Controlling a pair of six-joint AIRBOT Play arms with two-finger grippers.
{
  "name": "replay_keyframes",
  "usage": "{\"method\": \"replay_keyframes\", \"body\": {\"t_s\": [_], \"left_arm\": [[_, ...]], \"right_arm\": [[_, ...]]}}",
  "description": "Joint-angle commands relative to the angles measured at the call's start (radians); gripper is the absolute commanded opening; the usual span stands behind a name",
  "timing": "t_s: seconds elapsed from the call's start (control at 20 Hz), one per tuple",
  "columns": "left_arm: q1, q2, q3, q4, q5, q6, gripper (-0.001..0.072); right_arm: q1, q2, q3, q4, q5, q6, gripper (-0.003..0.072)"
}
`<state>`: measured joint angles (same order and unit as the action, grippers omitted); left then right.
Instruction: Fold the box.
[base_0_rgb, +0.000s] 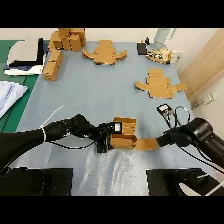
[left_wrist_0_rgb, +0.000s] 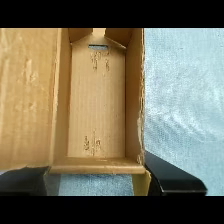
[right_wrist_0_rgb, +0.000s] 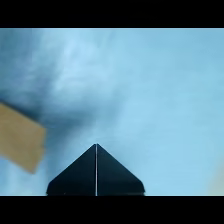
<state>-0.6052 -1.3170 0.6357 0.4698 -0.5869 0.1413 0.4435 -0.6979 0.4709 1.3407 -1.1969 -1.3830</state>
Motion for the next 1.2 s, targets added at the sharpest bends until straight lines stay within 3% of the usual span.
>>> {"method": "replay_keyframes", "body": {"t_s": [0.0, 0.1, 0.2, 0.6, 0.85, 1.15], "left_arm": [[0.0, 0.0, 0.001, 0.0, 0.0, 0.0, 0.0488], [0.0, 0.0, 0.001, 0.0, 0.0, 0.0, 0.0487], [0.0, 0.0, 0.001, 0.001, 0.0, 0.0, 0.0488], [0.0, 0.0, 0.001, 0.001, 0.0, 0.0, 0.0488], [0.0, 0.0, 0.001, 0.001, 0.0, 0.0, 0.0488], [0.0, 0.0, 0.001, 0.001, 0.0, 0.0, 0.0488]], "right_arm": [[-0.075, -0.088, -0.015, 0.389, 0.076, -0.06, 0.0001], [-0.074, -0.122, -0.015, 0.541, 0.161, -0.111, 0.0002], [-0.074, -0.149, -0.015, 0.571, 0.187, -0.122, 0.0001], [-0.074, -0.154, -0.015, 0.555, 0.165, -0.146, 0.0001], [-0.075, -0.155, -0.015, 0.386, 0.164, -0.094, 0.0001], [-0.075, -0.157, -0.026, 0.402, 0.168, -0.092, 0.0001]]}}
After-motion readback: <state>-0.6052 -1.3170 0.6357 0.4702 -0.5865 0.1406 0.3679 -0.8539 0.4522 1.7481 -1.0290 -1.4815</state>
